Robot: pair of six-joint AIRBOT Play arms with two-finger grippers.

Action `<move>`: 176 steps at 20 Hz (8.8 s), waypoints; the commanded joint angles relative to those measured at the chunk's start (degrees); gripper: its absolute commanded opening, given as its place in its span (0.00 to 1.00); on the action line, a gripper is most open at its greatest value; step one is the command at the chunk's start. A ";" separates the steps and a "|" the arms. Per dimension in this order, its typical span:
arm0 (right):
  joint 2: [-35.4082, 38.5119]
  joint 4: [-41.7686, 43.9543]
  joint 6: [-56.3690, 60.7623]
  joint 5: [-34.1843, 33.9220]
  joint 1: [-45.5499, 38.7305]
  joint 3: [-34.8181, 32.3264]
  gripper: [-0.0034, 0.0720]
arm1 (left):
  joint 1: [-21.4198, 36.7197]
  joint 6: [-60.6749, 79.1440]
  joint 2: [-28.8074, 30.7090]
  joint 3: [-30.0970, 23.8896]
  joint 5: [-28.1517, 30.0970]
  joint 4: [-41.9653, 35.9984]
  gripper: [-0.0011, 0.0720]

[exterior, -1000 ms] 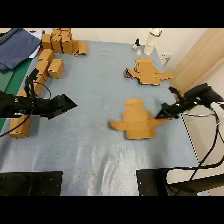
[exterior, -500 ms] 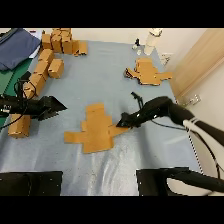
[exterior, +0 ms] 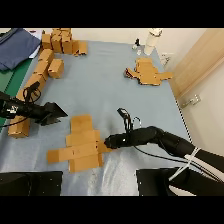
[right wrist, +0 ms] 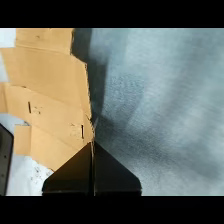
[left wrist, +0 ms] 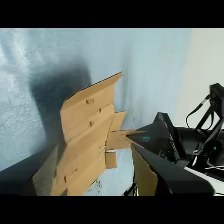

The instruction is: Fold the box.

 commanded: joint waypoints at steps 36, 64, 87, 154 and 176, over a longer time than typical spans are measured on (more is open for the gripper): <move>0.79 -6.75 -0.70 7.85 4.87 -1.16 0.05 | -13.11 24.61 -16.35 -0.90 -4.96 -6.05 0.04; 1.40 -7.28 0.59 6.36 3.56 -0.72 0.56 | -13.16 28.35 -15.72 0.04 -5.11 -13.05 0.03; 18.10 -28.02 14.93 -16.46 -31.36 8.96 0.07 | -37.66 43.60 -19.85 12.31 4.90 -15.87 0.03; 25.24 -41.48 13.81 -22.34 28.96 -6.27 0.05 | -57.07 73.37 -0.04 -10.08 40.17 -24.72 0.03; 16.39 -77.00 24.74 -16.31 47.80 -7.87 0.76 | -57.05 73.37 -0.04 -10.08 39.87 -24.74 0.03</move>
